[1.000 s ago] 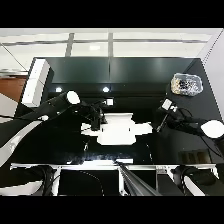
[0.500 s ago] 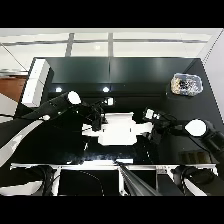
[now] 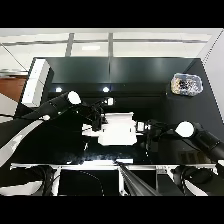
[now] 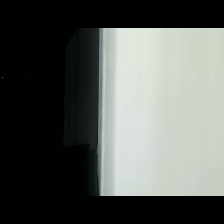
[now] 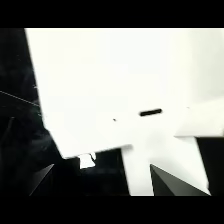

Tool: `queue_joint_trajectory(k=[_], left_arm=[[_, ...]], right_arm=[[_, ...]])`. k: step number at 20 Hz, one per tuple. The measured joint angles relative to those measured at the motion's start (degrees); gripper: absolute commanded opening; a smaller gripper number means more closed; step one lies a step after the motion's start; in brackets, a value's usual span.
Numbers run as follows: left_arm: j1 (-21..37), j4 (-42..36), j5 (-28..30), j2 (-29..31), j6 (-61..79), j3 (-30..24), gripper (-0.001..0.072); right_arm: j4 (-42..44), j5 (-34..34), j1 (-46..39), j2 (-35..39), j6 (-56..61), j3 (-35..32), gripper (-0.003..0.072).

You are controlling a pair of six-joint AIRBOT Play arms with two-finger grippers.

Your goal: Fold the box and place the chain.

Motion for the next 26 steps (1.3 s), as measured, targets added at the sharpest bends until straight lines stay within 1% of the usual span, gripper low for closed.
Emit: queue_joint_trajectory(k=[5,10,14,19,22,26], left_arm=[[0.0,0.0,0.0,0.0,0.0,0.0,0.0033],[0.0,0.0,0.0,0.0,0.0,0.0,0.0033],[0.0,0.0,0.0,0.0,0.0,0.0,0.0033],[0.0,0.0,0.1,0.0,0.0,0.0,0.0033],[0.0,0.0,0.1,0.0,0.0,0.0,0.0033],[0.0,0.0,0.1,0.0,0.0,0.0,0.0033]], right_arm=[[1.9,-3.8,6.0,-1.8,-1.8,-0.2,0.0707],[2.3,-6.9,8.4,-2.2,-0.9,-0.2,0.0707],[2.5,-9.6,8.8,-2.3,1.3,-0.2,0.0707],[2.4,-10.9,8.9,-2.1,6.6,0.0,0.0707],[2.1,-11.2,8.6,-0.8,8.2,0.5,0.0707],[0.8,-11.8,5.9,1.5,9.2,1.2,0.0707]])
